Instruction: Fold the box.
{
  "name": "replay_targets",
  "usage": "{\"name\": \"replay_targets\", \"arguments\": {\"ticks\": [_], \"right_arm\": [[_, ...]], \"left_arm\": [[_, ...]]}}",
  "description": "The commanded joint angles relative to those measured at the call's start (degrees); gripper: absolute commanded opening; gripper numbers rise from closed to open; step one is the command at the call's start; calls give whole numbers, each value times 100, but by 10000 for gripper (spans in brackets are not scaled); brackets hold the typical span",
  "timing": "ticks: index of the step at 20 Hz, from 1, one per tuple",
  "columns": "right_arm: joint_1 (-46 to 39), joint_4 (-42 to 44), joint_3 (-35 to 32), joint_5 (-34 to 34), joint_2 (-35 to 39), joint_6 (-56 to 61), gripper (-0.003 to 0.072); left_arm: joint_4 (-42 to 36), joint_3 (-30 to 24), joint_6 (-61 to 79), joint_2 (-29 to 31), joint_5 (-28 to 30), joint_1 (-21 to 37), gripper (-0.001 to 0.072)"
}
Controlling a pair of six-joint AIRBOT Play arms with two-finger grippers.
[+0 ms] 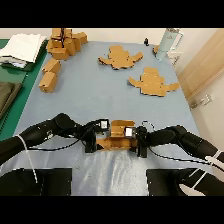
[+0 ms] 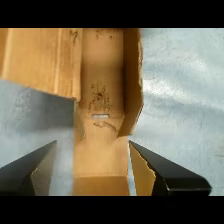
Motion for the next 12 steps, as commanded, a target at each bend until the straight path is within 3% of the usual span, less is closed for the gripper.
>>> {"name": "replay_targets", "arguments": {"ticks": [1,3,4,11,12], "right_arm": [[2,0,-2,2,2,2,502],[2,0,-2,0,2,2,502],[2,-2,-2,0,2,4,502],[2,-2,-2,0,2,2,502],[2,0,-2,0,2,2,502]], "left_arm": [[-426,79,181,-256,225,-293,529],[-459,116,157,-273,435,-354,273],[-455,125,155,-275,422,-354,228],[-846,127,120,-275,568,-573,225],[-846,125,120,-275,627,-597,165]]}}
